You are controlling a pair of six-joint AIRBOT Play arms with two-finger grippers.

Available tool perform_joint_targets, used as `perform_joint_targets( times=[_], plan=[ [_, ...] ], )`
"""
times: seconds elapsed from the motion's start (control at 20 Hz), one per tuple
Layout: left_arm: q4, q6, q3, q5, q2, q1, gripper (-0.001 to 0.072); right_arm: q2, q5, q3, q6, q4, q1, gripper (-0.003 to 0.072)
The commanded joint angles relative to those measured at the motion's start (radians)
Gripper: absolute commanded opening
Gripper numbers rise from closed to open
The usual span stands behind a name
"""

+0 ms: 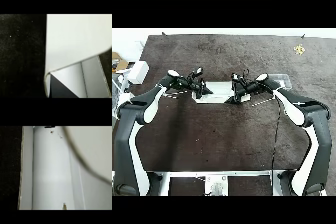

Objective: Fold the box and place the chain.

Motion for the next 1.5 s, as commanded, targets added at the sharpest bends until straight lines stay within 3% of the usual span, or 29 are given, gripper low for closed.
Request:
perform_joint_targets(
  times=[0.0,0.05,0.4,0.7,0.85,0.95,1.0,1.05,1.25,1.45],
  plan=[
    [-0.021,-0.005,0.000,-0.009,0.000,0.001,0.0273,-0.001,0.001,0.000,0.002,0.000,0.000,0.0426],
    [-0.039,-0.029,0.000,-0.010,0.000,0.001,0.0352,-0.001,0.001,0.000,0.002,0.000,0.000,0.0426],
    [-0.059,-0.089,0.000,-0.090,0.019,0.058,0.0353,-0.001,0.001,0.000,0.002,0.000,0.000,0.0426],
    [-0.115,-0.264,0.000,-0.322,0.115,0.187,0.0353,-0.001,0.000,0.000,0.002,0.000,0.000,0.0426],
    [-0.178,-0.351,0.000,-0.427,0.122,0.189,0.0349,-0.001,0.001,0.000,0.002,0.000,0.000,0.0426],
    [-0.190,-0.381,0.000,-0.443,0.122,0.164,0.0343,-0.001,0.001,0.000,0.002,0.000,0.000,0.0426],
    [-0.191,-0.381,0.000,-0.443,0.122,0.148,0.0283,-0.001,0.001,0.000,0.002,0.000,0.000,0.0426],
    [-0.195,-0.376,0.000,-0.442,0.122,0.129,0.0019,-0.001,0.000,0.000,0.002,0.000,0.000,0.0426],
    [-0.200,-0.377,0.000,-0.375,0.122,0.070,0.0031,-0.001,0.001,0.000,0.002,0.000,0.000,0.0426],
    [-0.203,-0.377,0.000,-0.237,0.122,0.046,0.0031,-0.001,0.001,0.000,0.002,0.000,0.000,0.0426]
  ],
)
